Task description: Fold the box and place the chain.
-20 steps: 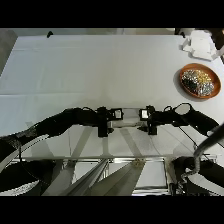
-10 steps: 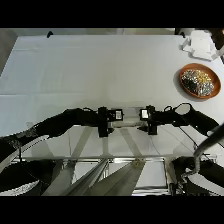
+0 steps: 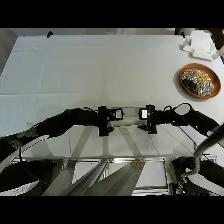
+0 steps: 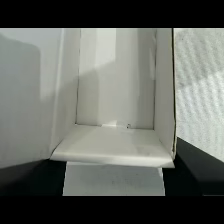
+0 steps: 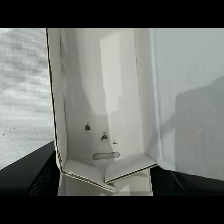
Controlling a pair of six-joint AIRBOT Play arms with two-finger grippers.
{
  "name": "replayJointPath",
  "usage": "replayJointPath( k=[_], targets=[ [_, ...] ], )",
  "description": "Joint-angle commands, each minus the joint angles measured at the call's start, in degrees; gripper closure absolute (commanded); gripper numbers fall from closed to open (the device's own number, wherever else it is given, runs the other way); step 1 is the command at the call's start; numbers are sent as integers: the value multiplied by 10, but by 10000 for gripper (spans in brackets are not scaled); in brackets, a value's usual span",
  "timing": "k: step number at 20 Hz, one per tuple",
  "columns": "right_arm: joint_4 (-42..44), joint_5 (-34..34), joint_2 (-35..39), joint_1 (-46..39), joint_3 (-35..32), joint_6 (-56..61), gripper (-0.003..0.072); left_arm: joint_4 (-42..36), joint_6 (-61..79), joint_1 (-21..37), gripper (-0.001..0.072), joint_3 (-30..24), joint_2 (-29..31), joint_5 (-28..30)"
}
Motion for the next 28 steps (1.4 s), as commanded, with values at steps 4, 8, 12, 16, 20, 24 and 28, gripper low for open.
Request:
replayJointPath(
  k=[4, 8, 12, 16, 20, 24, 28],
  targets=[
    [4, 35, 0, 0, 0, 3, 64, 1, 0, 0, 574, 0, 0, 6],
    [-6, 49, 17, 0, 0, 27, -9, 2, 0, 0, 574, 0, 0, 6],
    [-34, 50, 57, 0, 0, 86, -9, 2, 0, 0, 574, 0, 0, 6],
    [-188, 65, 104, -2, 0, 234, -8, 2, 0, 0, 574, 0, 0, 6],
    [-303, 123, 154, -2, 1, 353, 2, 2, 0, 0, 574, 0, 0, 6],
    [-233, 156, 229, -2, 1, 326, 546, 2, 0, 0, 574, 0, 0, 6],
    [-5, 96, 246, -1, 1, 160, 662, 2, 0, 0, 574, 0, 0, 6]
  ],
)
